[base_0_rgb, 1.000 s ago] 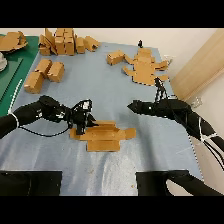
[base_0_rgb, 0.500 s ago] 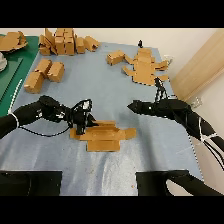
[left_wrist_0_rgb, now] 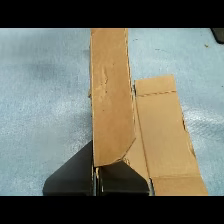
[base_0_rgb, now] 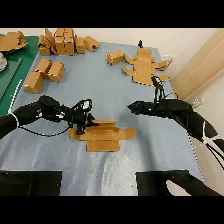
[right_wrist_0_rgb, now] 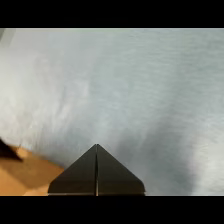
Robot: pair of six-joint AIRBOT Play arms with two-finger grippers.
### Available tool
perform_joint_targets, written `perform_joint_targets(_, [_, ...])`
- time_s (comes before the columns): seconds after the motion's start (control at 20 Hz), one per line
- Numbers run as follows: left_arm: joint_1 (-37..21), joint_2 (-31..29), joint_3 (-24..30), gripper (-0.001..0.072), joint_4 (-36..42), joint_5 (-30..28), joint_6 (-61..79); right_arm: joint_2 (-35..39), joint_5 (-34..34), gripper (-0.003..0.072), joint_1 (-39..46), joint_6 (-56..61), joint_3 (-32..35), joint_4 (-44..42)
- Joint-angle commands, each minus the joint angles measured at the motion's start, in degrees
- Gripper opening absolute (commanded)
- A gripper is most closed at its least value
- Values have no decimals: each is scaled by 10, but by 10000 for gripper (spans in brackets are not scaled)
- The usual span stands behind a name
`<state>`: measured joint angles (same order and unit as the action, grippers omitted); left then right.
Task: Fold the box.
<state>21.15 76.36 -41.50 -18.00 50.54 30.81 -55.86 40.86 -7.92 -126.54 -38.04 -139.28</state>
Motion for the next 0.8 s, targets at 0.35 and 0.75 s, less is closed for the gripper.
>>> perform_joint_targets(0.35, [0,0,0,12,0,0,0,245,73,129,-328,29,144,246])
perform_joint_targets(0.75, [0,0,0,12,0,0,0,114,-88,457,-414,-100,190,339])
